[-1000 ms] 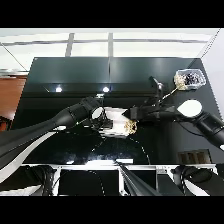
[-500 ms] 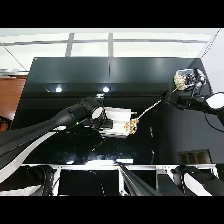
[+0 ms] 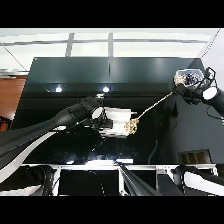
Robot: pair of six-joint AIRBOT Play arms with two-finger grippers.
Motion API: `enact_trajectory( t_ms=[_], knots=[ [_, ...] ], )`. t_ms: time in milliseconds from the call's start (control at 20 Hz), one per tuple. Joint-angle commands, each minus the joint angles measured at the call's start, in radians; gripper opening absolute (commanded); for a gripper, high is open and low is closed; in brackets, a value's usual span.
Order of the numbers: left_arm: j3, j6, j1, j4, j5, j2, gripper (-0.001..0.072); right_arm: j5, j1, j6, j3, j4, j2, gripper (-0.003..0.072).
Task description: Fold the box and place the chain.
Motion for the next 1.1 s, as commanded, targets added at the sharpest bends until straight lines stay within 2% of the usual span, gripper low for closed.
enact_trajectory(
  t_ms=[0, 150, 200, 350, 400, 450, 600, 700, 850, 1050],
  knots=[
    [0.001, 0.0, 0.0, 0.0, 0.0, 0.0, 0.0034, 0.074, -0.01, 0.019, 0.135, 0.002, -0.145, 0.0709],
    [0.001, 0.0, 0.0, 0.0, 0.0, 0.0, 0.0034, 0.084, -0.01, 0.021, 0.2, 0.043, -0.215, 0.0707],
    [0.001, 0.0, 0.0, 0.0, 0.0, 0.0, 0.0034, 0.082, -0.01, 0.021, 0.208, 0.051, -0.229, 0.0651],
    [0.001, 0.0, 0.0, 0.0, 0.0, 0.0, 0.0034, 0.081, -0.01, 0.017, 0.216, 0.05, -0.248, 0.0325],
    [0.001, 0.0, 0.0, 0.0, 0.0, 0.0, 0.0034, 0.081, -0.01, 0.017, 0.217, 0.05, -0.248, 0.0184],
    [0.001, 0.0, 0.0, 0.0, 0.0, 0.0, 0.0034, 0.092, -0.011, 0.017, 0.224, 0.051, -0.246, 0.001],
    [0.001, 0.0, 0.0, 0.0, 0.0, 0.0, 0.0034, 0.16, -0.01, -0.019, 0.256, 0.052, -0.211, 0.0021],
    [0.001, 0.0, 0.0, 0.0, 0.001, 0.0, 0.0034, 0.243, -0.003, -0.121, 0.282, 0.052, -0.142, 0.0021],
    [0.001, 0.0, 0.0, 0.0, 0.001, 0.0, 0.0034, 0.306, -0.004, -0.185, 0.284, 0.055, 0.046, 0.002],
    [0.001, 0.0, 0.0, 0.001, 0.001, 0.0, 0.0034, 0.307, -0.003, -0.211, 0.284, 0.072, 0.299, 0.0021]
  ],
)
